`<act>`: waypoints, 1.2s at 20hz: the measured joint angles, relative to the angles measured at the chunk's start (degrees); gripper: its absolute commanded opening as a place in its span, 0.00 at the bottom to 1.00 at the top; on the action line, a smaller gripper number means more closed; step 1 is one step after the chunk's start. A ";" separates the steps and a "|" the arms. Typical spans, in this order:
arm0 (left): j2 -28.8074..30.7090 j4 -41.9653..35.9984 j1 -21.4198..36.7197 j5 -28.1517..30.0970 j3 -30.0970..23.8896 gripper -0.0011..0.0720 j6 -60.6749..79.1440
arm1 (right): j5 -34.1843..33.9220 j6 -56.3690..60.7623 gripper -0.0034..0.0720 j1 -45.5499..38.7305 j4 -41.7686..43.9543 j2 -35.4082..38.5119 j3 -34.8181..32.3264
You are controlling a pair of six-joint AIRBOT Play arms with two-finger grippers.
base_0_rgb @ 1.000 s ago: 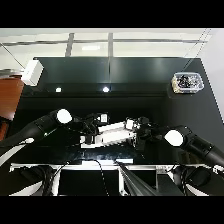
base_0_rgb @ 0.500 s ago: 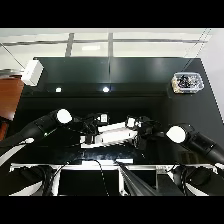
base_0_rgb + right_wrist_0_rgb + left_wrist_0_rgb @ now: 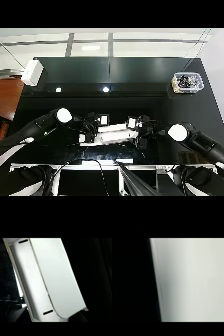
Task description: Fold the box and place the chain.
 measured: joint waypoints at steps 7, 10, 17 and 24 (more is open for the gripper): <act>0.00 0.09 0.00 0.00 0.09 0.05 0.35 | 0.02 -5.22 0.97 -1.92 4.61 -0.98 0.00; 0.00 0.13 -0.02 0.02 0.09 0.05 0.37 | 2.78 -8.63 0.97 -2.71 7.58 -2.38 0.00; 0.00 0.13 -0.02 0.02 0.09 0.05 0.13 | 5.75 -14.69 0.97 -3.17 13.00 -6.62 -0.07; 0.00 0.11 -0.02 0.66 0.09 0.05 -0.55 | 4.61 -17.99 0.97 -3.17 16.02 -8.50 -3.19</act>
